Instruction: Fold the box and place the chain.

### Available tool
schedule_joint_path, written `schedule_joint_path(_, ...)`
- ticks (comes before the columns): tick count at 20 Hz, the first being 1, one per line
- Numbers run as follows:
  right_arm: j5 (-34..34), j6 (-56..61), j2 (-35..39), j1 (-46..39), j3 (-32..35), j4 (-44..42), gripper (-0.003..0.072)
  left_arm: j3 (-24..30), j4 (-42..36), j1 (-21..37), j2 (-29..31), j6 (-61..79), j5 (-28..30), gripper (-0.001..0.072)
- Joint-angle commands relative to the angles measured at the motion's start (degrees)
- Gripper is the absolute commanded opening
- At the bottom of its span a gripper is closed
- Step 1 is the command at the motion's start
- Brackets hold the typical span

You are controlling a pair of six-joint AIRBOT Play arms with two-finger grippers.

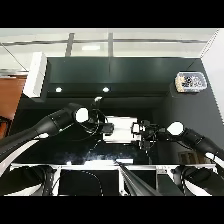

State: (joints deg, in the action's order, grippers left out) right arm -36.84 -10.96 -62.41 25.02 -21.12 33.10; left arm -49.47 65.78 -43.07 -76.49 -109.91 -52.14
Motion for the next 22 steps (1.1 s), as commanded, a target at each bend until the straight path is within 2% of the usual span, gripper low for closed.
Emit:
schedule_joint_path(1, 0.0, 0.0, 0.0, 0.0, 0.0, 0.0, 0.0430, -2.2, 8.4, -2.0, -0.8, -8.0, -3.8, 0.0538)
schedule_joint_path(2, 0.0, 0.0, 0.0, 0.0, 0.0, 0.0, 0.0430, -2.7, 10.9, -2.7, -0.8, -10.5, -4.9, 0.0529)
schedule_joint_path(3, 0.0, 0.0, 0.0, 0.0, 0.0, 0.0, 0.0430, -3.2, 13.4, -3.4, -0.9, -12.7, -6.0, 0.0477)
schedule_joint_path(7, 0.0, 0.0, 0.0, 0.0, 0.0, 0.0, 0.0430, -6.4, 18.9, -7.4, -3.0, -18.3, -7.4, 0.0477)
schedule_joint_path(12, 0.0, 0.0, 0.0, 0.0, 0.0, 0.0, 0.0430, -10.6, 18.7, -10.5, -8.7, -21.5, -8.4, 0.0465)
schedule_joint_path(14, 0.0, 0.0, 0.0, 0.0, 0.0, 0.0, 0.0429, -10.6, 17.6, -10.6, -9.4, -22.0, -8.3, 0.0392)
schedule_joint_path(16, 0.0, 0.0, 0.0, 0.0, 0.0, 0.0, 0.0429, -10.6, 17.8, -10.5, -9.5, -22.7, -8.4, 0.0386)
schedule_joint_path(17, 0.0, 0.0, 0.0, 0.0, 0.0, 0.0, 0.0430, -10.7, 17.9, -10.4, -9.5, -22.9, -8.4, 0.0330)
schedule_joint_path(18, 0.0, 0.0, 0.0, 0.0, 0.0, 0.0, 0.0429, -10.7, 18.0, -10.4, -9.5, -23.1, -8.4, 0.0323)
schedule_joint_path(20, 0.0, 0.0, 0.0, 0.0, 0.0, 0.0, 0.0430, -10.7, 18.0, -10.4, -9.5, -24.0, -8.4, 0.0252)
schedule_joint_path(21, 0.0, 0.0, 0.0, 0.0, 0.0, 0.0, 0.0429, -10.7, 17.9, -10.4, -9.5, -24.8, -8.3, 0.0149)
schedule_joint_path(22, 0.0, 0.0, 0.0, 0.0, 0.0, 0.0, 0.0430, -10.7, 18.0, -10.4, -9.5, -25.4, -8.3, 0.0135)
